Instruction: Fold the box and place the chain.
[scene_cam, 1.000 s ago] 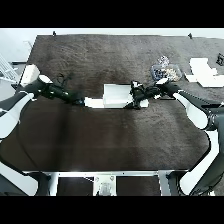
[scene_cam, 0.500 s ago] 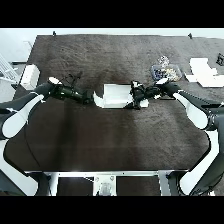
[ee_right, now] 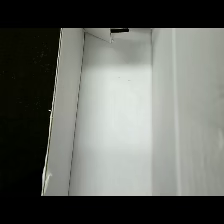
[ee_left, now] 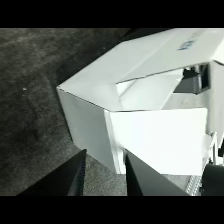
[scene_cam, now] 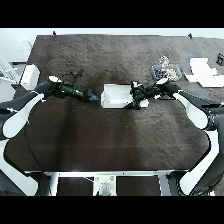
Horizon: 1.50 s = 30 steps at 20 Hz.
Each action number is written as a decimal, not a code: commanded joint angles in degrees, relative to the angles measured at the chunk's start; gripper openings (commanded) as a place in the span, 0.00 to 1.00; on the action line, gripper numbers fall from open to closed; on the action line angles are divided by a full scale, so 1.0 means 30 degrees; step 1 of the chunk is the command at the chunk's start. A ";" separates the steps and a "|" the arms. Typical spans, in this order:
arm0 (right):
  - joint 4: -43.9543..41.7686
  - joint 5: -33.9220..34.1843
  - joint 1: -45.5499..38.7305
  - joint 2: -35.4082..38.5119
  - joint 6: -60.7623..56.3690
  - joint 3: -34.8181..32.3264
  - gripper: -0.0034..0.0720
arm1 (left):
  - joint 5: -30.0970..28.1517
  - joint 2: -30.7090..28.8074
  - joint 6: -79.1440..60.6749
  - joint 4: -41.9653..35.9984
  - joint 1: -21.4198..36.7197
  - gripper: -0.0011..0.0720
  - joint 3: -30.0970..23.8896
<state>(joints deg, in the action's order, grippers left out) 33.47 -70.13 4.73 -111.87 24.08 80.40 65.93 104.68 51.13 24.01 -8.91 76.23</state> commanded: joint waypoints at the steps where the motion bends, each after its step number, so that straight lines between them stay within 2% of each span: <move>1: 0.0000 -0.0007 0.0015 0.0000 0.0000 0.0000 0.84 | 0.0561 -0.0007 -0.0197 -0.0146 -0.0007 0.41 0.0015; 4: -0.0007 -0.0007 0.0015 0.0000 -0.0007 0.0000 0.84 | 0.0882 -0.0007 -0.0204 -0.0146 0.0000 0.41 0.0007; 18: -0.0007 -0.0007 0.0015 0.0000 0.0000 0.0000 0.84 | -0.0444 0.0000 -0.0044 -0.0153 -0.0058 0.41 -0.0058; 23: -0.0007 -0.0007 0.0015 0.0000 -0.0007 0.0000 0.84 | -0.1829 0.0000 0.2404 -0.0255 -0.0933 0.41 -0.0066; 30: -0.0007 -0.0007 0.0015 0.0000 0.0000 0.0000 0.84 | -0.2353 -0.0015 0.3351 -0.1202 -0.1632 0.41 -0.0029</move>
<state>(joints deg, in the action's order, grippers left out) 33.52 -70.11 4.71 -111.87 23.99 80.40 59.72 104.68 58.74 21.02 -13.06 76.07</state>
